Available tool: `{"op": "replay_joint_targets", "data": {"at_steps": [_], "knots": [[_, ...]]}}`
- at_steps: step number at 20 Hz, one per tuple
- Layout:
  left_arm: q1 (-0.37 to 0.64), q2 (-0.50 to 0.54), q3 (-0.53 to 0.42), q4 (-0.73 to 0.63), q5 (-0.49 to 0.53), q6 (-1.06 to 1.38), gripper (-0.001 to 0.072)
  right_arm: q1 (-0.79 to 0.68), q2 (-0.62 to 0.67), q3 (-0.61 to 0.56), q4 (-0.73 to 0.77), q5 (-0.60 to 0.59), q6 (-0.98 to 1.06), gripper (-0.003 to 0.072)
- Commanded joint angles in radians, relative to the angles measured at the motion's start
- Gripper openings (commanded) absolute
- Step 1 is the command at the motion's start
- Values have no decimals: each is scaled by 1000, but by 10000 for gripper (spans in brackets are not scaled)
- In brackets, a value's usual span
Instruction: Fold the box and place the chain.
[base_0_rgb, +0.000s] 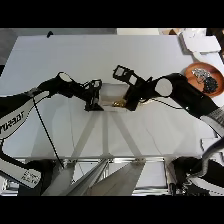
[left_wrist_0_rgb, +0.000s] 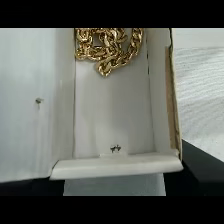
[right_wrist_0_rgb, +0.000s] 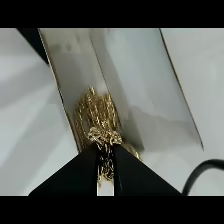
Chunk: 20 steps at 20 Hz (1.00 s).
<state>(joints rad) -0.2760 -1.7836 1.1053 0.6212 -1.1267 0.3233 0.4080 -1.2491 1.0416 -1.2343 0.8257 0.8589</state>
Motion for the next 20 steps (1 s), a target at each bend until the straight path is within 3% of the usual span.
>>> {"op": "replay_joint_targets", "data": {"at_steps": [1, 5, 10, 13, 18, 19, 20], "knots": [[0, 0, 0, 0, 0, 0, 274, 71, -33, 76, 4, -69, 104, 15], [0, 0, 0, 0, 0, 0, 274, 114, -98, 156, 4, -55, 140, 16], [0, 0, 0, 0, 0, 0, 274, 115, -158, 155, -61, 19, 170, 15], [0, 0, 0, 0, 0, 0, 274, 115, -171, 155, -137, 3, 240, 16], [0, 0, 0, 0, 0, 0, 274, 90, -172, 155, -143, 11, 271, 18], [0, 0, 0, 0, 0, 0, 274, 85, -172, 155, -143, 16, 271, 26], [0, 0, 0, 0, 0, 0, 274, 79, -172, 155, -142, 22, 271, 105]]}}
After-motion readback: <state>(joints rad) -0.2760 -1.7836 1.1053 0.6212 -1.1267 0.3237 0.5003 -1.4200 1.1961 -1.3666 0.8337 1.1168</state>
